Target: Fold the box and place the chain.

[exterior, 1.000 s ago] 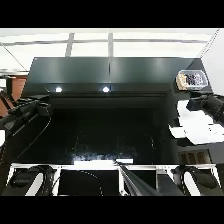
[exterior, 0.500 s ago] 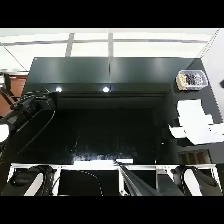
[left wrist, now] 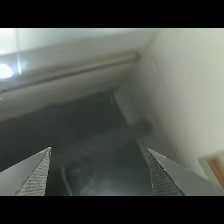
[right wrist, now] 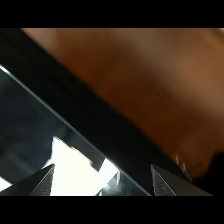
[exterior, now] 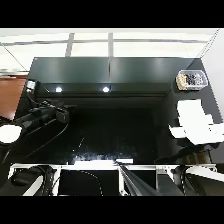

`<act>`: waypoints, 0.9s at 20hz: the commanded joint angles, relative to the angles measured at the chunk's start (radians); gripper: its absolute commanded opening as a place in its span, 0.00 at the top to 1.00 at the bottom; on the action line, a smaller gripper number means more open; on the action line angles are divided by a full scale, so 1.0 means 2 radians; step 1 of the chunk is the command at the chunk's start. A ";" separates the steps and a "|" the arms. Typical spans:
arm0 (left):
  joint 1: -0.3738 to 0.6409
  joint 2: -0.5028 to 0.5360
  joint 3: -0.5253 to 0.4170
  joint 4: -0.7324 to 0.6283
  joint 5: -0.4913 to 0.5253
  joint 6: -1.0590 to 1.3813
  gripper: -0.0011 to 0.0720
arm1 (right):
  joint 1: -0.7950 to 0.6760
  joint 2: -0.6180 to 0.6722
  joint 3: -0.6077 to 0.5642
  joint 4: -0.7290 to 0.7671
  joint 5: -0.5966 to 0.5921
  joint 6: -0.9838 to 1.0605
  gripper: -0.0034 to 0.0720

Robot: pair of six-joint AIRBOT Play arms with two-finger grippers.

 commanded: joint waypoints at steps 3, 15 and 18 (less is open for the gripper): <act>-0.032 -0.014 0.000 0.009 0.010 0.000 0.02 | 0.013 -0.102 0.076 0.032 0.130 -0.186 0.00; -0.032 -0.017 0.000 0.009 0.010 0.000 0.02 | 0.070 -0.109 0.073 0.018 0.174 -0.177 0.92; -0.032 -0.017 0.000 0.016 0.010 0.000 0.02 | 0.080 -0.078 0.048 0.092 0.178 -0.180 0.94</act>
